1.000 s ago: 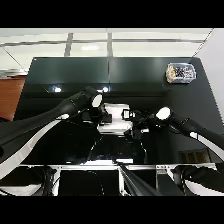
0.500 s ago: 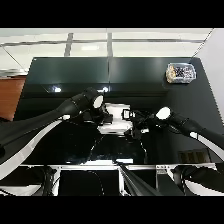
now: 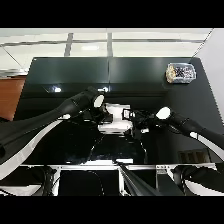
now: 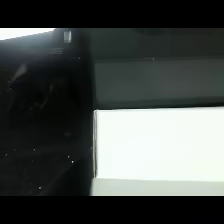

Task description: Fold the box and place the chain.

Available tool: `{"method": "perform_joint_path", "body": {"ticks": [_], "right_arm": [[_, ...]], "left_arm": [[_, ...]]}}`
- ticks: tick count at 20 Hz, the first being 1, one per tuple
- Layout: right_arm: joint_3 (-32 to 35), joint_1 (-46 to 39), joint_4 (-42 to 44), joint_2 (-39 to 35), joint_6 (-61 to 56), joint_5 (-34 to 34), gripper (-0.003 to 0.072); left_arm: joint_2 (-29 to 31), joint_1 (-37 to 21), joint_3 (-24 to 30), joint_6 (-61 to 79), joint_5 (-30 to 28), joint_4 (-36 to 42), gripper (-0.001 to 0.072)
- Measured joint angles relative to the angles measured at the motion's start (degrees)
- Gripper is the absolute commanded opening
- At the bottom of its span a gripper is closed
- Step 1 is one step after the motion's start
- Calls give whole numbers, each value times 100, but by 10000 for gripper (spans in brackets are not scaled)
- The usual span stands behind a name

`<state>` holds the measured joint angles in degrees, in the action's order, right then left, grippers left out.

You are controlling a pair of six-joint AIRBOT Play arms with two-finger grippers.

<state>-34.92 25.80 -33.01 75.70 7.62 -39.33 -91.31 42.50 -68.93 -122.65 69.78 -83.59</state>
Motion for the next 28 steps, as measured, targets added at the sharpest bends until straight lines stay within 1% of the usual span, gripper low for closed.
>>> {"method": "perform_joint_path", "body": {"ticks": [1,2,3,4,8,9,10,14,17,18,19,20,28], "right_arm": [[0,0,0,0,0,-2,133],[0,0,0,0,2,-2,340],[0,0,-2,-4,-11,0,639],[0,0,-22,-17,-68,-13,691],[0,0,-378,-358,-636,-122,688],[-2,0,-584,-529,-804,-184,655],[-2,-4,-791,-697,-951,-245,651],[-7,-13,-1628,-1147,-1285,-444,650],[-7,-4,-1932,-1257,-1370,-450,650],[-7,-4,-1934,-1274,-1368,-404,628],[-7,0,-1888,-1287,-1349,-354,368],[-7,0,-1810,-1294,-1294,-317,227],[-7,0,-1038,-1119,-1165,-205,228]], "left_arm": [[0,0,-4,-11,0,0,24],[0,0,-7,-15,-2,0,24],[0,0,-7,-17,-9,2,24],[0,0,-11,-17,-15,0,24],[0,2,-13,-22,-37,31,24],[0,2,-15,-22,-37,28,24],[2,2,-17,-26,-31,26,25],[7,2,-20,-35,-20,24,26],[7,0,-20,-37,-17,7,26],[7,2,-20,-37,-17,7,26],[7,2,-20,-37,-17,7,26],[7,0,-22,-37,-17,7,26],[7,0,-22,-37,-13,9,26]]}}
